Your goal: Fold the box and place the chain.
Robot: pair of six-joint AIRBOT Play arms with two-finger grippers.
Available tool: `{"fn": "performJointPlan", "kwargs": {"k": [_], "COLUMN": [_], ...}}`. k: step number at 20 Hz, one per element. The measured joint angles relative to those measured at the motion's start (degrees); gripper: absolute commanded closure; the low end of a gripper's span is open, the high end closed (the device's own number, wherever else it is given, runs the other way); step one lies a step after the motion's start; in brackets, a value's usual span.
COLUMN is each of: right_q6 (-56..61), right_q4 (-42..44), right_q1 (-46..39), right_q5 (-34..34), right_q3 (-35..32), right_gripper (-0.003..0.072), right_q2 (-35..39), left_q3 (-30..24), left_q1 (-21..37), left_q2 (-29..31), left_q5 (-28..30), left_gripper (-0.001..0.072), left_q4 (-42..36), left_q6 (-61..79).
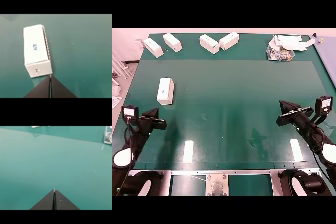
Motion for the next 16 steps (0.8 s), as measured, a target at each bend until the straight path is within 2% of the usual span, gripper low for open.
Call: {"fn": "performJointPlan", "kwargs": {"k": [16], "right_q6": [0.15], "right_q4": [-0.02], "right_q1": [0.00], "right_q5": [-0.37], "right_q3": [-1.01], "right_gripper": [0.0678], "right_q2": [0.26], "left_q3": [-0.76], "left_q1": [0.00], "left_q2": [0.07], "left_q5": [0.09], "left_gripper": [0.0689], "left_q4": [0.07], "left_q6": [-0.04]}}
